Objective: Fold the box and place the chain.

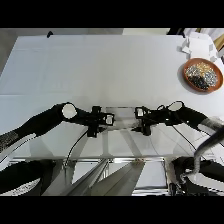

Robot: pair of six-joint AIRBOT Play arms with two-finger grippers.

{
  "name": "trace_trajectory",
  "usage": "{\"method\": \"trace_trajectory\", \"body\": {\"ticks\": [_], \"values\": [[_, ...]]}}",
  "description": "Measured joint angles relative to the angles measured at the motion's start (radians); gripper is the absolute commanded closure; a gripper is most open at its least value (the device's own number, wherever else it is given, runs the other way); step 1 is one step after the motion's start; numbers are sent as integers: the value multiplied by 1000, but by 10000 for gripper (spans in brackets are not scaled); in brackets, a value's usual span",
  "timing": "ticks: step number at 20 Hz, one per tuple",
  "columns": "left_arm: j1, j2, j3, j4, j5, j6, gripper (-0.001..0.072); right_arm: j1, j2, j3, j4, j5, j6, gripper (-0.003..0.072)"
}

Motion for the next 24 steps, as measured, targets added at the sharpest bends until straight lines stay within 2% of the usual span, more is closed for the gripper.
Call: {"method": "trace_trajectory", "body": {"ticks": [11,16,17,22,23,24], "values": [[-80,-28,0,-7,126,39,467,0,0,0,0,-1,0,286],[-109,-51,0,-16,142,42,453,0,0,0,-1,0,-5,286],[-111,-53,0,-19,143,42,418,0,0,0,-1,0,-5,286],[-117,-56,0,-22,146,42,418,0,0,0,-1,0,-3,286],[-117,-56,0,-22,146,42,405,0,0,0,-1,0,-3,286],[-117,-56,0,-22,148,42,275,0,0,0,-1,0,-2,286]]}}
